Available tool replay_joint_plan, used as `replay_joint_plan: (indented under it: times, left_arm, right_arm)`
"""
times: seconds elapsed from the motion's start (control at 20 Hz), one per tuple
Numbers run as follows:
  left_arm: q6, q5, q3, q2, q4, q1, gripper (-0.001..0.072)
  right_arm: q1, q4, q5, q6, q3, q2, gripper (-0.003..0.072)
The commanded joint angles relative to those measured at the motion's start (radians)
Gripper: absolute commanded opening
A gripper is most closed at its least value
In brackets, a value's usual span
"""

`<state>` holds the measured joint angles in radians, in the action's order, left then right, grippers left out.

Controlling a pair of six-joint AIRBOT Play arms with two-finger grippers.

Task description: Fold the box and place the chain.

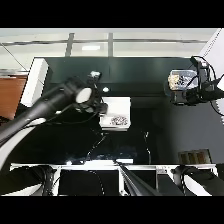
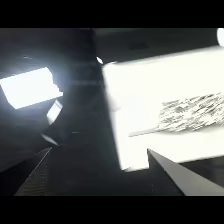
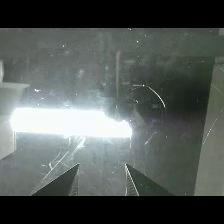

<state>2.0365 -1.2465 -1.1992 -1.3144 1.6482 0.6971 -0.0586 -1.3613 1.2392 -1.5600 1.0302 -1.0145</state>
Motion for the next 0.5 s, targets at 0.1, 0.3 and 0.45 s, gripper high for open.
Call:
replay_joint_plan:
  times: [0.1, 0.3, 0.45]
  left_arm:
    - [-0.196, -0.084, 0.191, 0.296, 0.161, -0.259, 0.0657]
    - [-0.535, 0.029, 0.342, 0.345, -0.183, -0.654, 0.0656]
    - [-1.241, 0.069, 0.450, 0.280, -0.740, -0.809, 0.0619]
  right_arm:
    - [0.001, -0.002, -0.036, 0.000, 0.000, 0.001, 0.0340]
    - [0.001, -0.002, -0.053, 0.000, 0.000, -0.001, 0.0340]
    - [0.000, -0.002, -0.058, 0.000, 0.000, -0.004, 0.0340]
